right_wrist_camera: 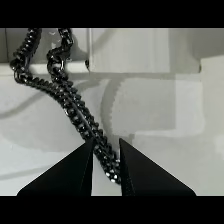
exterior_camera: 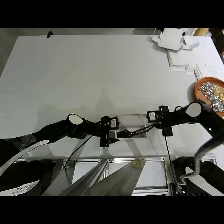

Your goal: Fold the box and place the chain.

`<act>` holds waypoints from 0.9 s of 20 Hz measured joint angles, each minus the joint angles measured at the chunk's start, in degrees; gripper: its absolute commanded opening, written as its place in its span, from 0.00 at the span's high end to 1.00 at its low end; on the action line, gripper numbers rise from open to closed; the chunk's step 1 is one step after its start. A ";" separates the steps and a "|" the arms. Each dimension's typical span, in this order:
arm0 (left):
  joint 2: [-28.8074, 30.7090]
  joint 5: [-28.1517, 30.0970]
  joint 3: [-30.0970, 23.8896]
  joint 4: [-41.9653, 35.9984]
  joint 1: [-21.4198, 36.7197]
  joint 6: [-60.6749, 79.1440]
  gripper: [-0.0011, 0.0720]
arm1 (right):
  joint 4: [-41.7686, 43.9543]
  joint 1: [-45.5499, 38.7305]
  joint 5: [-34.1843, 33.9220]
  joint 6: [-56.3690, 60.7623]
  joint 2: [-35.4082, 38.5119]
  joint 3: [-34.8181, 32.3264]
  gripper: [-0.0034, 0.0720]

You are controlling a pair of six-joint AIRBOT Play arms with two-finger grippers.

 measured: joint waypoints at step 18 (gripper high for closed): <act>0.00 0.02 0.00 0.02 0.00 0.02 0.70 | 1.92 13.70 10.47 14.95 17.14 -0.02 0.94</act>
